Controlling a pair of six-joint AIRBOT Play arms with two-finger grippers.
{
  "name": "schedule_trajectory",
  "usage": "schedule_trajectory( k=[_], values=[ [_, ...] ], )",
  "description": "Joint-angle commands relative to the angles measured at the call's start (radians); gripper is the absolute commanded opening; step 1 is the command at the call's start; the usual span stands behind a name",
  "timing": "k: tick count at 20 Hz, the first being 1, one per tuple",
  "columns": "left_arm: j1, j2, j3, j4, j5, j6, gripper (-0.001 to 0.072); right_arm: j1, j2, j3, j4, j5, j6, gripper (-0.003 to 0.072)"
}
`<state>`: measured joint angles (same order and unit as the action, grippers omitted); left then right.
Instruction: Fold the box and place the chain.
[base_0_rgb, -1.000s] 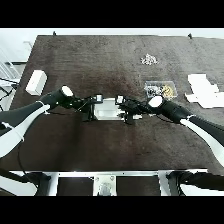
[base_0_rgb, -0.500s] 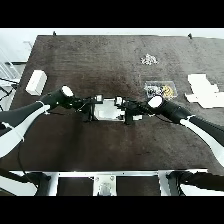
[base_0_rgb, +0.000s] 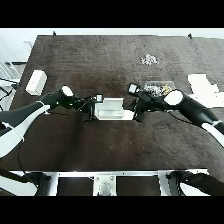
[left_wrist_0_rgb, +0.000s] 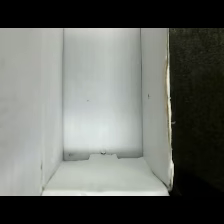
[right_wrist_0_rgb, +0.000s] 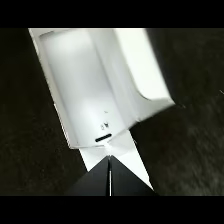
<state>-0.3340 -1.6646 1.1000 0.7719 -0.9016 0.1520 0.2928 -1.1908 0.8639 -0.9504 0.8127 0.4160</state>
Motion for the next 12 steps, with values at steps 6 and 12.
schedule_trajectory(
  k=[6,12],
  values=[
    [0.0,0.0,0.0,0.002,-0.004,0.003,0.0475,-0.306,0.06,-0.019,-0.019,0.08,0.597,0.001],
    [0.0,0.0,0.0,0.002,-0.004,0.003,0.0475,-0.399,-0.131,-0.021,0.036,0.117,0.702,0.0009]
  ],
)
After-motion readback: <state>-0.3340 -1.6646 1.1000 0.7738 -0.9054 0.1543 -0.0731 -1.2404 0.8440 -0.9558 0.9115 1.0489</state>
